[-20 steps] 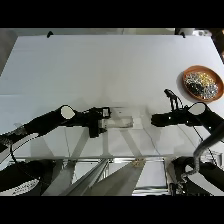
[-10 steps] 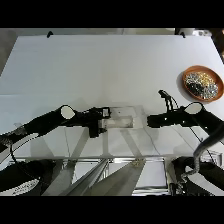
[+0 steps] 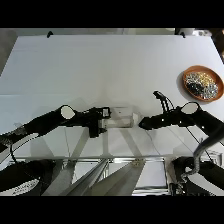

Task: Fold the box and place the chain.

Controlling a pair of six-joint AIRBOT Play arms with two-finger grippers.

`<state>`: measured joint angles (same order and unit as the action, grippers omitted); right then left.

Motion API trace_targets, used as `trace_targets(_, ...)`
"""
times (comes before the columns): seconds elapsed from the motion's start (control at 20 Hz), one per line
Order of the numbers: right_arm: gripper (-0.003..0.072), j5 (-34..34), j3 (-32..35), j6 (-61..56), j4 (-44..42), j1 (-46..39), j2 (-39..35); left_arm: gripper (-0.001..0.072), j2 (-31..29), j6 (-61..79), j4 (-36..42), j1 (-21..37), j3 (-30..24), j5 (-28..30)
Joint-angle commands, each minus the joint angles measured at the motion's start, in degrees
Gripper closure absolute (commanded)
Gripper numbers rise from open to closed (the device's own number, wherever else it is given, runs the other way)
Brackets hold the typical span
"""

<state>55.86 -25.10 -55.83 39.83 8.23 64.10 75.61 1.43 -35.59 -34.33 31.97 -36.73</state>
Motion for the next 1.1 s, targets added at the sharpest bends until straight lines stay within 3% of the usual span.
trace_targets(0.0,0.0289,1.7,-0.9,0.6,-0.1,0.3,0.0,0.0502,0.0,0.0,0.0,0.0,0.0,0.0)
trace_targets(0.15,0.0305,2.4,-3.1,0.1,0.0,0.3,-0.5,0.0502,0.0,0.0,0.0,0.0,0.0,0.0)
trace_targets(0.25,0.0372,2.2,-4.4,-1.2,0.5,0.3,-2.2,0.0502,0.0,0.0,0.0,0.0,0.0,0.0)
trace_targets(0.6,0.0370,0.3,-4.7,-2.7,-0.6,3.3,-3.0,0.0502,0.0,0.0,0.0,0.0,0.0,0.0)
trace_targets(0.7,0.0364,-2.2,-4.8,-3.7,-1.2,5.5,-2.5,0.0502,0.0,0.0,0.0,0.0,0.0,0.0)
trace_targets(0.8,0.0269,-4.0,-4.7,-4.2,-0.8,7.1,-1.8,0.0502,0.0,0.0,0.0,0.0,0.0,0.0)
trace_targets(1.05,0.0268,-7.5,-4.8,-8.3,1.1,11.7,-1.8,0.0502,0.0,0.0,0.0,0.0,0.0,0.0)
